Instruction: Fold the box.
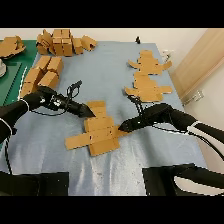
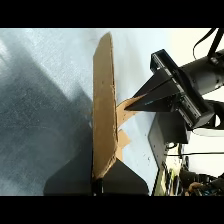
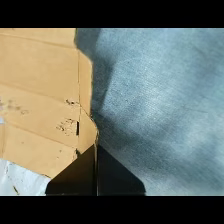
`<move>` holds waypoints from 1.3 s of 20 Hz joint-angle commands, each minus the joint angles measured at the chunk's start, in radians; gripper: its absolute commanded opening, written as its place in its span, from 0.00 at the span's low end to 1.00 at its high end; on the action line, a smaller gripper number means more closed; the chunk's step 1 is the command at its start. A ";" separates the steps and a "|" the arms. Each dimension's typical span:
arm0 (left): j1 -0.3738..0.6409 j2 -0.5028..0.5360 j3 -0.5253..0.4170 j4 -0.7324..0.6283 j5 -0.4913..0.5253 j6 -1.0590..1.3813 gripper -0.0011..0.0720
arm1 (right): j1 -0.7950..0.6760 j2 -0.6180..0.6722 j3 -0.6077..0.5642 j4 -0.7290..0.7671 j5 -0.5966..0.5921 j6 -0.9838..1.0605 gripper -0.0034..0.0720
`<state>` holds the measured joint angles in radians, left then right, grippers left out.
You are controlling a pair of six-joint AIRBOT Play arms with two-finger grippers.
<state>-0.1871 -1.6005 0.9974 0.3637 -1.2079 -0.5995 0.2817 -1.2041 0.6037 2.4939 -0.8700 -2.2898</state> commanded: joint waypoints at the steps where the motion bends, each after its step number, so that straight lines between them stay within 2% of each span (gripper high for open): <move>1: 0.000 0.000 0.001 0.002 -0.003 0.042 0.03 | 0.000 0.000 0.000 0.001 0.012 0.004 0.05; 3: 0.000 0.000 0.001 0.002 -0.003 0.070 0.03 | 0.000 0.000 0.000 0.000 0.019 0.004 0.05; 4: 0.000 0.000 0.001 -0.002 -0.004 0.092 0.03 | -0.001 0.000 0.000 -0.005 0.027 0.005 0.10; 5: 0.000 0.001 0.001 -0.010 -0.004 0.115 0.03 | -0.006 0.001 0.002 -0.011 0.037 0.024 0.27; 6: -0.001 0.001 0.005 -0.023 -0.008 0.142 0.03 | -0.018 0.001 0.007 -0.011 0.047 0.050 0.40; 7: -0.001 0.005 0.007 -0.056 -0.007 0.180 0.03 | -0.034 0.001 0.016 -0.012 0.054 0.072 0.42; 10: -0.018 0.039 0.007 -0.216 -0.018 0.334 0.03 | -0.107 0.003 0.066 -0.027 0.050 0.147 0.42; 11: -0.034 0.058 0.007 -0.226 -0.010 0.384 0.03 | -0.132 0.003 0.085 -0.030 0.050 0.160 0.42; 15: -0.114 0.111 0.007 -0.218 0.001 0.518 0.03 | -0.221 0.006 0.156 -0.030 0.050 0.258 0.42; 19: -0.164 0.108 0.002 -0.084 0.000 0.573 0.03 | -0.245 0.027 0.170 -0.029 0.055 0.320 0.42; 24: -0.169 0.108 -0.035 -0.163 0.024 0.715 0.03 | -0.242 0.029 0.170 -0.028 0.054 0.337 0.41; 26: -0.169 0.108 -0.052 -0.200 0.049 0.751 0.03 | -0.242 0.029 0.170 -0.028 0.049 0.338 0.32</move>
<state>-0.3511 -1.4933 0.9649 0.2085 -1.1889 0.0711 0.0414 -1.1759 0.7715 2.4653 -0.8181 -1.9636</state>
